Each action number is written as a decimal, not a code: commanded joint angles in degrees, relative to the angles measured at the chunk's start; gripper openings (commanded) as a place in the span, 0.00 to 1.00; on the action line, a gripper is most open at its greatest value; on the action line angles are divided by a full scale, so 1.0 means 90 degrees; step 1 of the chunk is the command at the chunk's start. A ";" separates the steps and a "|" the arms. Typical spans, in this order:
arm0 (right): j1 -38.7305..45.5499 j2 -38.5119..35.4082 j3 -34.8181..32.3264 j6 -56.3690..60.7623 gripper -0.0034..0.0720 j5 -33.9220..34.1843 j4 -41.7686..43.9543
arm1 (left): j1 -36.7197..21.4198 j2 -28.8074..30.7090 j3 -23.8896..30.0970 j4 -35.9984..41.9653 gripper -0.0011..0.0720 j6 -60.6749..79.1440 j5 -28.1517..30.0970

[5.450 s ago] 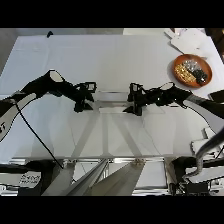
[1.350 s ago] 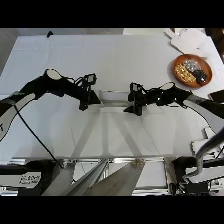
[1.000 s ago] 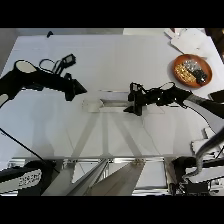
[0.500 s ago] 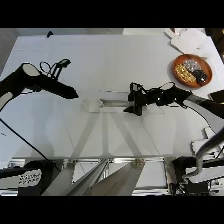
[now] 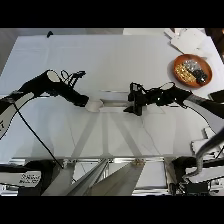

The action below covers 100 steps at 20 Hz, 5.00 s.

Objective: Fold the box and place the chain.

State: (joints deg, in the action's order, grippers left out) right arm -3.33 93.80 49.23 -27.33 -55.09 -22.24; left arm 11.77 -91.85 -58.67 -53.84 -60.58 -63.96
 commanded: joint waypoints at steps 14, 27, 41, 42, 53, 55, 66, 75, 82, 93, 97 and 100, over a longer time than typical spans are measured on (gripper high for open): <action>0.0000 0.0002 0.0005 0.0002 0.59 0.0000 0.0000 | -0.0119 0.0180 0.0002 0.1586 0.32 0.0588 -0.0158; 0.0000 0.0002 0.0005 0.0002 0.59 0.0000 0.0000 | -0.0107 0.0100 0.0005 0.2127 0.64 0.0957 -0.0172; 0.0000 0.0002 0.0005 0.0002 0.59 0.0000 0.0000 | 0.0330 -0.0151 0.0007 0.2220 0.75 0.0537 0.0335; 0.0000 0.0002 0.0005 0.0002 0.59 0.0000 0.0000 | 0.0369 -0.0151 0.0007 0.2217 0.75 0.0534 0.0415; 0.0000 0.0002 0.0005 0.0002 0.59 0.0000 0.0000 | 0.0423 -0.0170 0.0007 0.1933 0.74 0.0250 0.0804; 0.0000 0.0002 0.0005 0.0002 0.59 0.0000 0.0000 | 0.0423 -0.0170 0.0007 0.1712 0.74 0.0245 0.0741; 0.0000 0.0002 0.0005 0.0002 0.59 0.0000 0.0000 | 0.0449 -0.0170 0.0007 0.2140 0.97 0.0381 0.0272; 0.0002 0.0002 0.0005 0.0002 0.59 0.0000 0.0000 | 0.0605 -0.0172 0.0007 0.1705 0.97 0.0131 0.0763; 0.0002 0.0002 0.0005 0.0002 0.59 0.0000 0.0000 | 0.0687 -0.0172 0.0007 0.1401 0.96 0.0058 0.1052; 0.0000 0.0002 0.0005 0.0002 0.59 0.0000 0.0000 | 0.0687 -0.0168 0.0007 0.0804 0.96 -0.0491 0.0959; 0.0000 0.0002 0.0005 0.0002 0.59 0.0000 0.0000 | 0.0675 -0.0168 0.0002 0.0952 0.96 -0.0729 0.0816; 0.0000 0.0002 0.0005 0.0002 0.59 0.0000 0.0000 | 0.0663 -0.0126 -0.0012 0.1523 0.96 -0.0525 0.0551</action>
State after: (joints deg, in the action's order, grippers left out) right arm -3.33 93.80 49.23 -27.31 -55.07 -22.24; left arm 17.80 -93.27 -58.70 -44.45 -65.65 -55.99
